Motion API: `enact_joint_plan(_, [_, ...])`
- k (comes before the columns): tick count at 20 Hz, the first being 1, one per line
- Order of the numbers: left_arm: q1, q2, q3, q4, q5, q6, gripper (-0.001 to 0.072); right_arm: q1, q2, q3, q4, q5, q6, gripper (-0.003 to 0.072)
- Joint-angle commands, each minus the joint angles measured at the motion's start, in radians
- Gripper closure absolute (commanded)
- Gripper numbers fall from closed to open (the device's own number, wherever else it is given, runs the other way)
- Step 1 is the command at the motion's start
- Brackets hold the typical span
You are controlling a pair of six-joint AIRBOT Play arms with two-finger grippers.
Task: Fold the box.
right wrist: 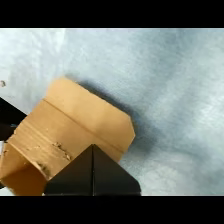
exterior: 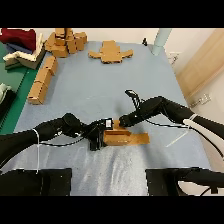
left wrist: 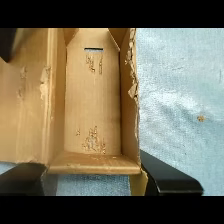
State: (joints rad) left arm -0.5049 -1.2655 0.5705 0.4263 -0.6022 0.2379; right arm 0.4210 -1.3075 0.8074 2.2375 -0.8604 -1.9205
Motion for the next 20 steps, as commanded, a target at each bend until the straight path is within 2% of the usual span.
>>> enact_joint_plan(1, [0.0,0.0,0.001,0.0,0.0,0.0,0.0245,-0.003,-0.057,0.002,0.013,-0.013,-0.069,0.0681])
enact_joint_plan(11, [0.0,0.0,0.001,0.0,0.0,0.0,0.0245,-0.003,-0.034,0.006,0.048,-0.04,-0.097,0.0681])
enact_joint_plan(16, [0.0,0.0,0.001,0.0,0.001,0.0,0.0245,-0.003,0.145,0.016,0.012,-0.039,-0.096,0.0681])
enact_joint_plan(20, [0.0,0.0,0.001,0.0,0.0,0.0,0.0245,-0.003,0.322,0.007,-0.021,-0.129,-0.119,0.0682])
